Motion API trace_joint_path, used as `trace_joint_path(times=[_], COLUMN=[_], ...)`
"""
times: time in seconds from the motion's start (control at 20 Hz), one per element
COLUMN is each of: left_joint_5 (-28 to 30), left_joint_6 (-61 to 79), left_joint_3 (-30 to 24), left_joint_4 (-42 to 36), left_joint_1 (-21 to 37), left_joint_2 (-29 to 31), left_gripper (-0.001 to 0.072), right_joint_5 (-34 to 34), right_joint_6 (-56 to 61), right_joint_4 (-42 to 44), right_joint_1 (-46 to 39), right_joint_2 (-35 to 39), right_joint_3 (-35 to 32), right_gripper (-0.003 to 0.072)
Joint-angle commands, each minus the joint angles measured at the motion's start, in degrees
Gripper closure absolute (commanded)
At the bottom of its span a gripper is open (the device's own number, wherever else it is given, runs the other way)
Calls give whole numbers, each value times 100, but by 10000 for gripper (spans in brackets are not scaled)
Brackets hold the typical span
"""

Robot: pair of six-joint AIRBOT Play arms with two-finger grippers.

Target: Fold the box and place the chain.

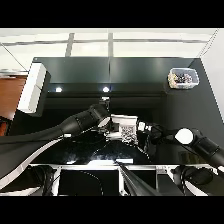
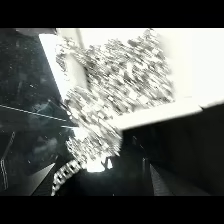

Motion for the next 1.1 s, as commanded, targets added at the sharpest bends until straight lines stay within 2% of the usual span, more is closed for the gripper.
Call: trace_joint_path(times=[0.0,0.2,0.45,0.65,0.8,0.85,0.95,1.0,1.05], left_joint_5=[-2,-2,-2,-2,-2,-2,-2,-2,-2], left_joint_6=[0,0,0,0,0,0,0,0,0], left_joint_3=[2,2,2,2,2,2,2,2,2], left_joint_4=[0,0,0,0,0,0,0,0,0], left_joint_1=[2,2,2,2,2,2,2,2,2], left_joint_2=[2,2,2,2,2,2,2,2,2], left_gripper=[680,680,680,680,680,680,680,680,680], right_joint_5=[-538,-970,-879,-511,-612,-636,-691,-691,-695], right_joint_6=[-216,-114,-101,-98,-72,-66,-63,-61,-59], right_joint_4=[72,356,348,225,195,192,192,192,192], right_joint_1=[372,452,452,452,452,452,452,452,452], right_joint_2=[-195,-391,-437,-437,-437,-437,-437,-437,-437], right_joint_3=[-17,-20,-20,-20,-20,-20,-20,-20,-20], right_gripper=[-26,-26,-26,-25,-22,25,27,138,204])
